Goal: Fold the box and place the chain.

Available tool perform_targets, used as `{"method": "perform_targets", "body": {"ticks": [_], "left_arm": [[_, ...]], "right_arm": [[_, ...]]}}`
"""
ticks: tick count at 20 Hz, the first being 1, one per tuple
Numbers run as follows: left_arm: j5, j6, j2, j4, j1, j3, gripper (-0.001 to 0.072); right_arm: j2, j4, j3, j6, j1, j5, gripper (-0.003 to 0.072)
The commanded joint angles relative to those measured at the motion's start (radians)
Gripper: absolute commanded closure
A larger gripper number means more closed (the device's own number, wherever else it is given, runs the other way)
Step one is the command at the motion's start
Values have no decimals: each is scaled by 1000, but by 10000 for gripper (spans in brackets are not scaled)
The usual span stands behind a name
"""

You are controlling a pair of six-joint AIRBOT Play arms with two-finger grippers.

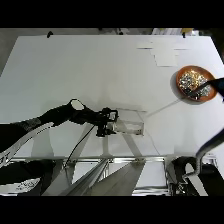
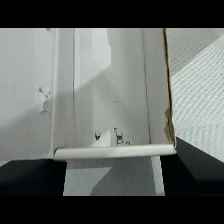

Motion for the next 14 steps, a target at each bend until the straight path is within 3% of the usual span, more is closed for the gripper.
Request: {"method": "perform_targets", "body": {"ticks": [1, 5, 9, 14], "left_arm": [[0, 0, 0, 0, 1, 0, 487], [0, 0, 0, 0, 1, 0, 487], [0, 0, 0, 0, 1, 0, 487], [0, 0, 0, 0, 1, 0, 487]], "right_arm": [[26, 38, -18, 54, 207, 60, 669], [26, 38, -127, 89, 441, -46, 669], [14, 34, -305, 89, 668, -267, 669], [-91, -11, -486, 87, 790, -471, 669]]}}
